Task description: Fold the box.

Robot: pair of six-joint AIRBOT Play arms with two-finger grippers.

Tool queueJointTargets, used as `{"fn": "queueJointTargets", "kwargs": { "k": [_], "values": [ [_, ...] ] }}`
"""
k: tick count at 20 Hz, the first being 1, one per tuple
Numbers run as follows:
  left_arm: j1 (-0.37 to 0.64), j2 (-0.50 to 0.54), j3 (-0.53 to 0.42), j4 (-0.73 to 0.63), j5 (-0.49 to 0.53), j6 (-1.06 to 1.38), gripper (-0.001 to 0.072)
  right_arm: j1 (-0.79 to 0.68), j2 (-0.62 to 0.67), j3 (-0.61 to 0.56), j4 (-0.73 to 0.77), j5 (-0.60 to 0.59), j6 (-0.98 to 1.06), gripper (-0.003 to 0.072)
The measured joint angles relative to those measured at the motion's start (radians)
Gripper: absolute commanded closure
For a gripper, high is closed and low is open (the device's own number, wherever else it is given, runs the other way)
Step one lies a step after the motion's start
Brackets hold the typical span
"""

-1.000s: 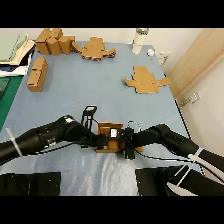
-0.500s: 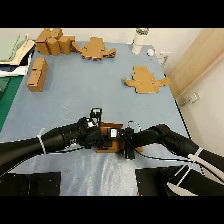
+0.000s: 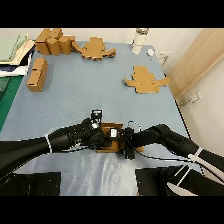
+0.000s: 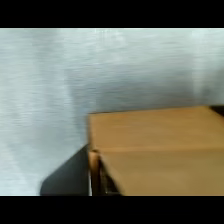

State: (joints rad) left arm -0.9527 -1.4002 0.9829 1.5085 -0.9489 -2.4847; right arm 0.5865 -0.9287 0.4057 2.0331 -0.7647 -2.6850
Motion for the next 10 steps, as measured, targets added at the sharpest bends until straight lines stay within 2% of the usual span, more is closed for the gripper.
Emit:
{"fn": "queueJointTargets", "kwargs": {
  "k": [6,7,8,9,10],
  "values": [
    [-0.002,-0.013,0.002,-0.003,0.002,0.000,0.0691,0.000,0.000,0.000,-0.002,0.000,-0.002,0.0178],
    [-0.002,-0.013,0.002,-0.006,0.002,0.000,0.0539,0.000,0.000,0.000,-0.002,0.000,-0.002,0.0178],
    [-0.001,-0.017,0.002,-0.011,0.017,0.000,0.0283,0.000,0.000,0.000,-0.003,0.000,-0.005,0.0177],
    [-0.001,-0.017,0.001,-0.014,0.007,0.000,0.0223,0.000,0.000,0.000,-0.005,0.000,-0.005,0.0178],
    [0.000,-0.017,0.002,-0.029,0.028,-0.002,0.0223,0.000,0.000,0.000,-0.004,0.000,-0.004,0.0178]
  ]
}}
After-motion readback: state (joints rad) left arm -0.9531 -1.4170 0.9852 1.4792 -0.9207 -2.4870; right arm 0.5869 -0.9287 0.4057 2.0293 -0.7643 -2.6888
